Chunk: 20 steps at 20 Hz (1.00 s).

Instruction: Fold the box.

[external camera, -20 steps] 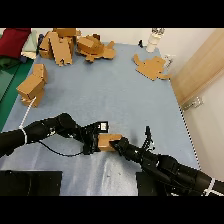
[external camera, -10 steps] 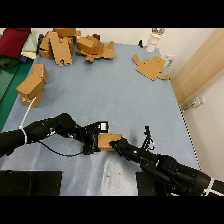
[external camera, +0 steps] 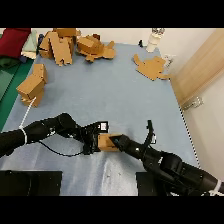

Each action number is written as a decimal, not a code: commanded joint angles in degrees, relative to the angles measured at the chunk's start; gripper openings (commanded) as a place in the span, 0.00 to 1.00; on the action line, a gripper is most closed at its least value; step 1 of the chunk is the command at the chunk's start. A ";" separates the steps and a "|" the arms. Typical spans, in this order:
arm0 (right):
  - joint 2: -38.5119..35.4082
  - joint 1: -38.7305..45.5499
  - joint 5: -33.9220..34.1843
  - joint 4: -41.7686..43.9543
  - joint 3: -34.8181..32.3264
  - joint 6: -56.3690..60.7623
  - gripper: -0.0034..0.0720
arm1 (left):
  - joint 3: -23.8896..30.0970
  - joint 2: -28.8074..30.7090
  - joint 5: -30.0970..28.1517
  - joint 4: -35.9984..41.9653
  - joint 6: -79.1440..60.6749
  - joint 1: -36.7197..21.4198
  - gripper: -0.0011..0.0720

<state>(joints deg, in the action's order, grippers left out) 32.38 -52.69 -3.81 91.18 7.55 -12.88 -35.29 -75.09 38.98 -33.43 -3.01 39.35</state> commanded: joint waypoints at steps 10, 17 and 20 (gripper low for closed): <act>-19.74 11.67 20.59 -12.79 1.53 -0.17 0.05 | -2.54 0.22 0.72 -0.50 14.19 -0.94 0.47; -20.44 11.67 28.09 -16.74 1.53 -0.15 0.05 | -11.91 3.32 6.40 -13.70 38.38 -9.84 0.47; -20.44 11.67 28.20 -18.56 1.53 -0.13 0.05 | -14.78 4.02 6.67 -19.96 45.18 -17.86 0.47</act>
<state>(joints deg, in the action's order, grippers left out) 12.12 -41.06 23.11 74.89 9.06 -13.06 -47.29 -71.94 44.77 -46.44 33.04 27.42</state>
